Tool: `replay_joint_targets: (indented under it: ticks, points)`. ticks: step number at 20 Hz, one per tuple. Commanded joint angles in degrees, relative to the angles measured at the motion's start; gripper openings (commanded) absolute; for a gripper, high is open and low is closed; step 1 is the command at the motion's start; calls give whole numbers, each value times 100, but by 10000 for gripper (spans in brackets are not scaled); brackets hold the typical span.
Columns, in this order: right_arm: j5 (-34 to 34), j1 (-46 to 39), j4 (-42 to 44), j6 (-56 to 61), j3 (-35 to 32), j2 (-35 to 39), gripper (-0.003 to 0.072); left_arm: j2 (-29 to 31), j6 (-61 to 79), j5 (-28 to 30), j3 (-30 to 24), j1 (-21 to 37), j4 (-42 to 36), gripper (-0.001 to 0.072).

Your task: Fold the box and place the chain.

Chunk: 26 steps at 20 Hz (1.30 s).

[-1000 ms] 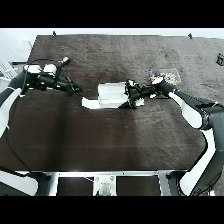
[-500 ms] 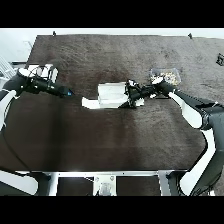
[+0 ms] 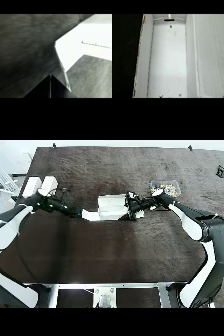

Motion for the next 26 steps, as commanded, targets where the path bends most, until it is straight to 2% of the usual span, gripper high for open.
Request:
replay_joint_targets:
  ticks: [1,9,11,18,25,26]
  points:
    - [2,4,0,2,0,0,591,-205,90,109,-4,-251,-249,19]
    - [2,4,0,2,0,0,592,-201,649,-181,31,-284,-1648,23]
    - [2,4,0,2,0,0,592,-201,686,-256,31,-284,-1650,266]
    - [2,4,0,2,0,0,592,-201,890,-575,42,-284,-2105,264]
    - [2,4,0,2,0,0,592,-201,942,-815,219,-284,-2103,267]
    - [2,4,0,2,0,0,592,-201,938,-807,219,-284,-2052,314]
